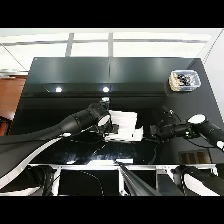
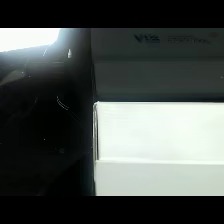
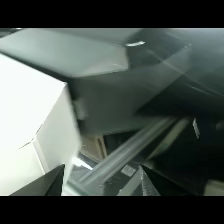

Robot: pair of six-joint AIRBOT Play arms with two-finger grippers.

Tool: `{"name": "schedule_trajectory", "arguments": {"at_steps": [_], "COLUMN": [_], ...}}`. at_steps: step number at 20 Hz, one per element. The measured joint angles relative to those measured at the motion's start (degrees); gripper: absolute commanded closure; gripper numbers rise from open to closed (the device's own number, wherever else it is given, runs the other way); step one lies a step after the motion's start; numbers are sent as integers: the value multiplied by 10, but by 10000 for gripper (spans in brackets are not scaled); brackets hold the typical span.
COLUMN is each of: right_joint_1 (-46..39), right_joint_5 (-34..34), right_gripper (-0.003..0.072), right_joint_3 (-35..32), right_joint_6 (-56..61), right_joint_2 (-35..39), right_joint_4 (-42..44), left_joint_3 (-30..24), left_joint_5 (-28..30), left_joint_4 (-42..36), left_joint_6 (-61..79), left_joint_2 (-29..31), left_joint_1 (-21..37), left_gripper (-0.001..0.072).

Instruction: Fold the box and place the chain.

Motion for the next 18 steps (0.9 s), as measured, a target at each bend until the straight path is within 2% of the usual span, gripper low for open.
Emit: {"name": "schedule_trajectory", "arguments": {"at_steps": [1,2,6,7,8,10,11,14,18], "right_joint_1": [2,4,28,38,51,82,99,160,234], "right_joint_5": [11,23,51,52,48,27,16,-27,-70], "right_gripper": [121,-15,-8,39,118,128,163,164,165], "right_joint_3": [8,18,49,55,60,70,74,94,130], "right_joint_6": [-8,-14,-26,-25,-20,5,19,75,194], "right_joint_2": [0,0,-1,-1,-1,-1,-1,-1,-1], "right_joint_4": [4,9,22,24,25,24,23,4,-83], "left_joint_3": [0,0,0,0,0,0,0,0,0], "left_joint_5": [0,-1,-1,-1,-1,-1,-1,-1,-1], "left_joint_4": [0,0,0,0,0,0,0,0,2], "left_joint_6": [0,0,0,0,0,0,0,0,0], "left_joint_2": [0,0,0,0,0,0,0,0,0], "left_joint_1": [0,0,0,0,0,0,0,0,0], "left_gripper": [682,682,682,682,682,682,682,682,682]}}
